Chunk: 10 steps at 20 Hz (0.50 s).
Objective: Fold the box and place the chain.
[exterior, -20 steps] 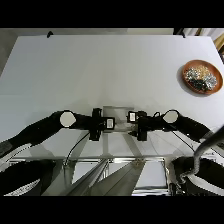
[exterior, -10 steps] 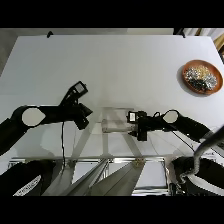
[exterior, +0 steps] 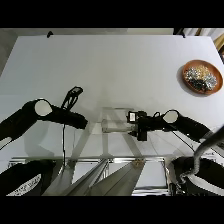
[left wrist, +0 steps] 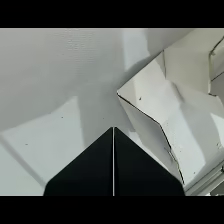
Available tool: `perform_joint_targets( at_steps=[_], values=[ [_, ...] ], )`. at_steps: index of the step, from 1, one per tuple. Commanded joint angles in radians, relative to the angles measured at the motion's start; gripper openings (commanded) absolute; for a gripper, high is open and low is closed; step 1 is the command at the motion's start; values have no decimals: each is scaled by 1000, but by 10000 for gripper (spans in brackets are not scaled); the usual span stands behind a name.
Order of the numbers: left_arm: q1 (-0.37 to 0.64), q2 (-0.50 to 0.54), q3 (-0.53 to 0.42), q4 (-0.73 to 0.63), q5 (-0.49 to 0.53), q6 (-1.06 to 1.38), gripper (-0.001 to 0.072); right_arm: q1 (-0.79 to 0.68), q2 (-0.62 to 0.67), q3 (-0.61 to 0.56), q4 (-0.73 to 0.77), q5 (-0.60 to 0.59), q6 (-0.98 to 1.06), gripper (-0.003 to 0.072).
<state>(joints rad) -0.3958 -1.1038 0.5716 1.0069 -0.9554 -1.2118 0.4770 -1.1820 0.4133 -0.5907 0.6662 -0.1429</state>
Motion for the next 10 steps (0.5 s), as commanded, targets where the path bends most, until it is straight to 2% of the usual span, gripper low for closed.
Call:
perform_joint_targets(
  at_steps=[1,8,9,10],
  values=[
    [-45,-98,0,-42,8,-23,6,0,1,0,0,0,0,311],
    [-105,-114,0,-230,32,90,17,0,1,0,0,0,0,311],
    [-107,-114,0,-239,31,90,67,0,1,0,0,0,0,311],
    [-110,-113,0,-240,31,90,162,0,1,0,0,0,0,311]
  ],
)
